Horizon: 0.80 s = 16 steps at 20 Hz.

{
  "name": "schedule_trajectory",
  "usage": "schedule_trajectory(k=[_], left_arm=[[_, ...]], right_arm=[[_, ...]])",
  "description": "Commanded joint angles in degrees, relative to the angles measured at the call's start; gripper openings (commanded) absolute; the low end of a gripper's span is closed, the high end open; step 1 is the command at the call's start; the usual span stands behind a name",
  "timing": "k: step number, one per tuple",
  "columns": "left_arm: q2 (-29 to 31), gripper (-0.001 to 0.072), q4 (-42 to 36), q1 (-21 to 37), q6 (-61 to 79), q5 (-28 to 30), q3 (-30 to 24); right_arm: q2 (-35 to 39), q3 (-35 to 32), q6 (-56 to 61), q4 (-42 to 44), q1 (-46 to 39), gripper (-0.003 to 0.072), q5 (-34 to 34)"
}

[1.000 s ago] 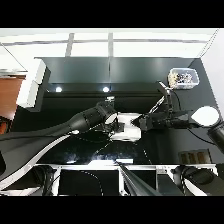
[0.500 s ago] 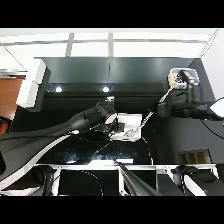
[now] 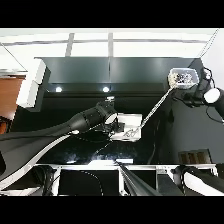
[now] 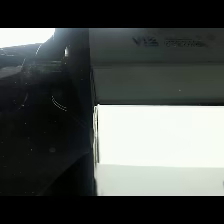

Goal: Fold the box and place the chain.

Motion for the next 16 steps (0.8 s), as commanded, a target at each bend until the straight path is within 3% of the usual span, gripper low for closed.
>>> schedule_trajectory(k=[1,4,8,10,13,16], left_arm=[[0.0,0.0027,0.0,0.0,0.0,0.0,0.0],[0.0,0.0027,0.0,0.0,0.0,0.0,0.0],[0.0,0.0027,0.0,0.0,0.0,0.0,0.0],[0.0,0.0027,0.0,0.0,0.0,0.1,0.0],[0.0,0.0027,0.0,0.0,0.0,0.1,0.0],[0.0,0.0027,0.0,0.0,0.0,0.1,0.0]], right_arm=[[-13.8,9.7,3.2,6.9,-0.5,0.0701,-0.9],[-20.7,16.0,3.1,8.8,-0.4,0.0666,0.2],[-22.5,18.3,2.9,8.5,-0.4,0.0214,0.2],[-22.5,18.8,1.8,7.9,-0.6,0.0034,2.4],[-19.2,20.2,-8.7,7.9,-0.6,0.0010,8.7],[-8.3,20.1,-18.2,8.0,-0.5,0.0009,16.7]])
